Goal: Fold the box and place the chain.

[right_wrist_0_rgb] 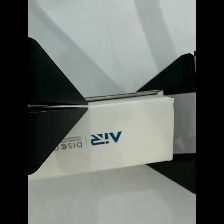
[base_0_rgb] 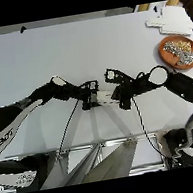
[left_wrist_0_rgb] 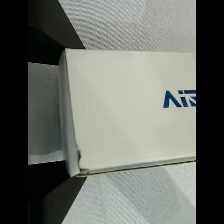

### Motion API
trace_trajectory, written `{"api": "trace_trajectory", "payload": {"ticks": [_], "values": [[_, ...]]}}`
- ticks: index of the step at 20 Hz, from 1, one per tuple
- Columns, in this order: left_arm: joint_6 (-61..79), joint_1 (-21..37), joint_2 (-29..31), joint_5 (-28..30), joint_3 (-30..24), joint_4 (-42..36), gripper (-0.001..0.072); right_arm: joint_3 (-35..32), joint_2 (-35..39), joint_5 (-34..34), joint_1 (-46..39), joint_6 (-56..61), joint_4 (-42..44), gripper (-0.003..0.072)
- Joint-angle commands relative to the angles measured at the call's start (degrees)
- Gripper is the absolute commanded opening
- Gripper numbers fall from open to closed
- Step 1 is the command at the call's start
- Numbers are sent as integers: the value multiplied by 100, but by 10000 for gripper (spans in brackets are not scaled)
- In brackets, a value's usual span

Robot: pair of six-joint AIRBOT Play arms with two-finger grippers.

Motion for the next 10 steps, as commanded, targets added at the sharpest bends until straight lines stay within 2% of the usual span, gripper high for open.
{"api": "trace_trajectory", "payload": {"ticks": [1, 10], "values": [[-2, 4, 4, 4, 4, 0, 137, -2, -37, -37, 7, -4, 15, 16], [-2, 4, 4, 4, 4, 0, 137, -4, -175, 87, 7, -31, 17, 16]]}}
